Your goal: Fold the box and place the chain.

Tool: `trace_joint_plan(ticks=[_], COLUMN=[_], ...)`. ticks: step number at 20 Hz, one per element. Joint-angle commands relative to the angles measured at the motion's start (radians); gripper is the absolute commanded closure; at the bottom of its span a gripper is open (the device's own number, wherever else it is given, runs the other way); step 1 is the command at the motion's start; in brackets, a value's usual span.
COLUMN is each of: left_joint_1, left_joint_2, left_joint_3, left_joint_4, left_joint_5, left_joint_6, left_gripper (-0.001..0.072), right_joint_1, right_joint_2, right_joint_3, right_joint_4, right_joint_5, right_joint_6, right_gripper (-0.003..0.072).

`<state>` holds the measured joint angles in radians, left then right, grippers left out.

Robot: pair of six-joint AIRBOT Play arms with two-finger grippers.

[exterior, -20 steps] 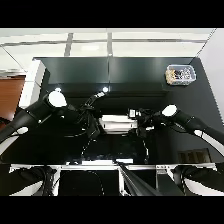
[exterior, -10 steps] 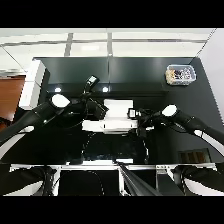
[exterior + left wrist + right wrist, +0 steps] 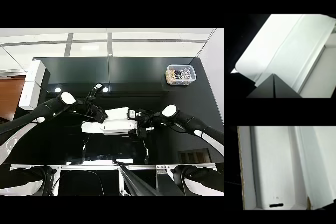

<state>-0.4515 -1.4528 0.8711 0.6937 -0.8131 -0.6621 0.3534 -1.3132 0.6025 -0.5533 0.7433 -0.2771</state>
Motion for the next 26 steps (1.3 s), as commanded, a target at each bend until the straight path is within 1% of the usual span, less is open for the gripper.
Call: trace_joint_plan(ticks=[1,3,6,8,9,10,11,12,13,14,16,18,19,22,26], left_joint_1=[0.045,0.081,0.104,0.100,0.100,0.101,0.102,0.102,0.097,0.089,0.072,0.045,0.031,-0.005,-0.031], left_joint_2=[0.035,0.117,0.277,0.382,0.425,0.448,0.453,0.446,0.436,0.421,0.372,0.318,0.291,0.237,0.217], left_joint_3=[0.084,0.130,0.112,0.041,-0.014,-0.066,-0.116,-0.161,-0.197,-0.218,-0.223,-0.222,-0.220,-0.201,-0.190], left_joint_4=[0.151,0.167,0.192,0.219,0.216,0.214,0.215,0.215,0.214,0.216,0.216,0.214,0.214,0.203,0.204], left_joint_5=[-0.068,-0.092,-0.137,-0.165,-0.161,-0.157,-0.156,-0.139,-0.099,-0.050,0.029,0.134,0.159,0.151,0.078], left_joint_6=[-0.026,-0.026,-0.016,0.056,0.132,0.215,0.319,0.447,0.567,0.588,0.598,0.615,0.614,0.559,0.555], left_gripper=[0.0687,0.0687,0.0687,0.0686,0.0685,0.0684,0.0656,0.0420,0.0052,-0.0002,-0.0002,0.0002,0.0014,0.0019,0.0020], right_joint_1=[0.000,0.000,0.000,0.000,0.000,0.000,0.000,0.000,0.000,0.000,0.000,0.000,0.000,0.000,0.000], right_joint_2=[-0.001,-0.001,-0.001,-0.001,-0.001,-0.001,-0.001,-0.001,-0.001,-0.001,-0.001,-0.001,-0.001,-0.001,-0.001], right_joint_3=[0.001,0.001,0.001,0.001,0.001,0.001,0.001,0.001,0.001,0.001,0.001,0.001,0.001,0.001,0.001], right_joint_4=[0.002,0.002,0.002,0.002,0.002,0.002,0.002,0.002,0.002,0.002,0.002,0.002,0.002,0.002,0.002], right_joint_5=[-0.007,-0.007,-0.007,-0.007,-0.007,-0.007,-0.007,-0.007,-0.007,-0.007,-0.007,-0.007,-0.007,-0.007,-0.007], right_joint_6=[0.004,0.004,0.004,0.004,0.004,0.004,0.004,0.004,0.004,0.004,0.004,0.004,0.004,0.004,0.004], right_gripper=[0.0374,0.0374,0.0374,0.0374,0.0374,0.0374,0.0374,0.0374,0.0374,0.0374,0.0374,0.0374,0.0374,0.0374,0.0374])
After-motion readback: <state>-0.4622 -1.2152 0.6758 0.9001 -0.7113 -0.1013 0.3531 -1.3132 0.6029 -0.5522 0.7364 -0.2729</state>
